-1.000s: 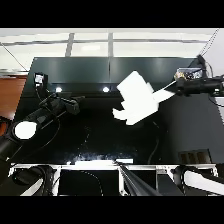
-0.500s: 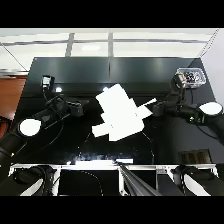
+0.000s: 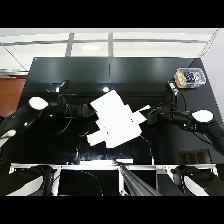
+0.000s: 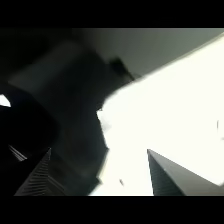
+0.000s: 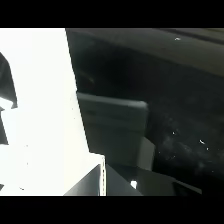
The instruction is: Fold the box and place the chain.
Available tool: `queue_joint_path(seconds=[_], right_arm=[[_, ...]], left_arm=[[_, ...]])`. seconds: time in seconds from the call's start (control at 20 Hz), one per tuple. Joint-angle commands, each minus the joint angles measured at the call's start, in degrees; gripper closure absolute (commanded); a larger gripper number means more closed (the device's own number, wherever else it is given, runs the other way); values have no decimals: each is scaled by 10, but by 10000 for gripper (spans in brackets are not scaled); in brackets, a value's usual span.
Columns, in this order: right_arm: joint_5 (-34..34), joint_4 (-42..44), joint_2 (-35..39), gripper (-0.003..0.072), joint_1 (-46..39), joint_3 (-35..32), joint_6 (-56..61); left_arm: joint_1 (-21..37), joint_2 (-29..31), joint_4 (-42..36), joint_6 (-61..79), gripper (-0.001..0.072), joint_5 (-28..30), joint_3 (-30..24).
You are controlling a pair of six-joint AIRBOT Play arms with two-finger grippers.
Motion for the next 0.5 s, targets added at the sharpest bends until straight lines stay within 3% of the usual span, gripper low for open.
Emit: queue_joint_path(seconds=[0.0,0.2,0.45], right_arm=[[-2,1,1,668,3,-2,-2],[-2,1,1,668,3,-2,-2],[-2,1,1,668,3,-2,-2]], left_arm=[[16,-103,-154,129,9,-125,18],[-6,-176,-198,233,9,-160,21],[-16,-200,-195,349,27,-194,52]])
